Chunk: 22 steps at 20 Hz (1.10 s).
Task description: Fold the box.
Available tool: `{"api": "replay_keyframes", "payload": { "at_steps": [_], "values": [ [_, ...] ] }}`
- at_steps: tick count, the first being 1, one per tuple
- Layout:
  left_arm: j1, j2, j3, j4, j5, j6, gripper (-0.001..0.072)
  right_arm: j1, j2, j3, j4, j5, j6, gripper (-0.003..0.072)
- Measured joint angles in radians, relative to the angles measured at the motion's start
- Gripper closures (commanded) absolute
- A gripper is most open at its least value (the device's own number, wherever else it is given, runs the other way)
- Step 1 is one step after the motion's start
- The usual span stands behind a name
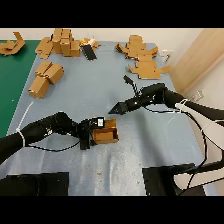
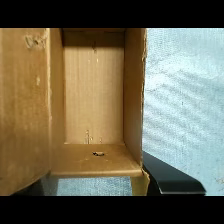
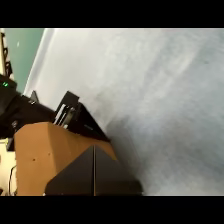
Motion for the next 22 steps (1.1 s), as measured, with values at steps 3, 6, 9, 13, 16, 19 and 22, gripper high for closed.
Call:
{"api": "replay_keyframes", "payload": {
  "at_steps": [3, 6, 9, 13, 16, 19, 22],
  "values": [
    [0.000, 0.000, 0.000, 0.000, 0.000, 0.000, 0.0443, 0.021, -0.003, 0.013, -0.006, -0.056, -0.027, 0.0680],
    [0.000, 0.000, 0.000, -0.001, 0.001, 0.000, 0.0444, 0.042, -0.003, 0.017, -0.017, -0.091, -0.038, 0.0680],
    [0.000, 0.000, 0.010, 0.007, -0.006, -0.004, 0.0443, 0.054, -0.004, 0.019, -0.024, -0.109, -0.044, 0.0679],
    [0.001, 0.003, 0.031, 0.046, -0.044, -0.031, 0.0444, 0.064, -0.004, 0.019, -0.027, -0.130, -0.046, 0.0679],
    [0.001, 0.005, 0.039, 0.072, -0.066, -0.056, 0.0443, 0.069, -0.004, 0.019, -0.027, -0.145, -0.047, 0.0679],
    [0.001, 0.006, 0.043, 0.082, -0.078, -0.065, 0.0444, 0.071, -0.004, 0.019, -0.033, -0.167, -0.047, 0.0679],
    [0.001, 0.006, 0.043, 0.085, -0.084, -0.071, 0.0444, 0.093, -0.004, 0.019, -0.052, -0.176, -0.047, 0.0679]
  ]
}}
